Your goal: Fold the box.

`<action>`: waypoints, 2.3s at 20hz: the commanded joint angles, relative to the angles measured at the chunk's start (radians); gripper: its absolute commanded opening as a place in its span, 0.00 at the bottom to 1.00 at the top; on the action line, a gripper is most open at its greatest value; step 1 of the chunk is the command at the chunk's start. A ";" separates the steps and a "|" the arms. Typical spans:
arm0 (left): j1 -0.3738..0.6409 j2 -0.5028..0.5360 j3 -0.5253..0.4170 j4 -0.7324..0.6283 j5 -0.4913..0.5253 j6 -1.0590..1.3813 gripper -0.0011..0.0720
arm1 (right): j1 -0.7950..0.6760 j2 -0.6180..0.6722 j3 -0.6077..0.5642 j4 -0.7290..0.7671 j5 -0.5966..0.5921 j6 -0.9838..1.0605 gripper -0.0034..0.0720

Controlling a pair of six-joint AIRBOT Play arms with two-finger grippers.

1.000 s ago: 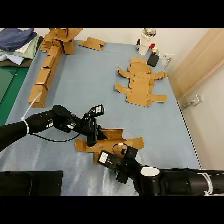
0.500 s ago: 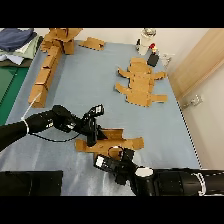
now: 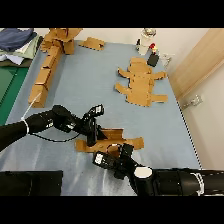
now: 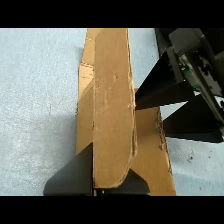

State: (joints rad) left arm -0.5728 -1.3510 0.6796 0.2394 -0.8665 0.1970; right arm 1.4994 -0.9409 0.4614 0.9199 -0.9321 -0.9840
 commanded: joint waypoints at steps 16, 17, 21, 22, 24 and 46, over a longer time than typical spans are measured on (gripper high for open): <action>0.000 -0.001 0.000 0.000 0.000 0.000 0.03 | -0.181 0.264 -0.119 -0.007 0.133 -0.119 1.00; 0.000 -0.001 0.000 0.000 0.000 0.000 0.03 | -0.205 0.298 -0.130 -0.006 0.139 -0.152 1.00; 0.000 -0.001 0.000 0.000 0.000 0.000 0.03 | -0.364 0.336 -0.143 0.151 0.221 -0.432 1.00; 0.000 -0.001 0.000 0.000 0.000 0.000 0.03 | -0.422 0.336 -0.143 0.224 0.268 -0.548 1.00; 0.000 -0.001 0.000 0.000 0.000 0.000 0.03 | -0.553 0.335 -0.143 0.455 0.328 -0.849 1.00; 0.000 -0.001 0.000 0.000 0.000 0.000 0.03 | -1.104 -0.014 -0.014 1.346 0.015 -2.024 1.00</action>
State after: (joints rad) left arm -0.5728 -1.3510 0.6796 0.2398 -0.8669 0.1974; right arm 0.3935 -0.9485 0.4431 2.2780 -0.8974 -2.9990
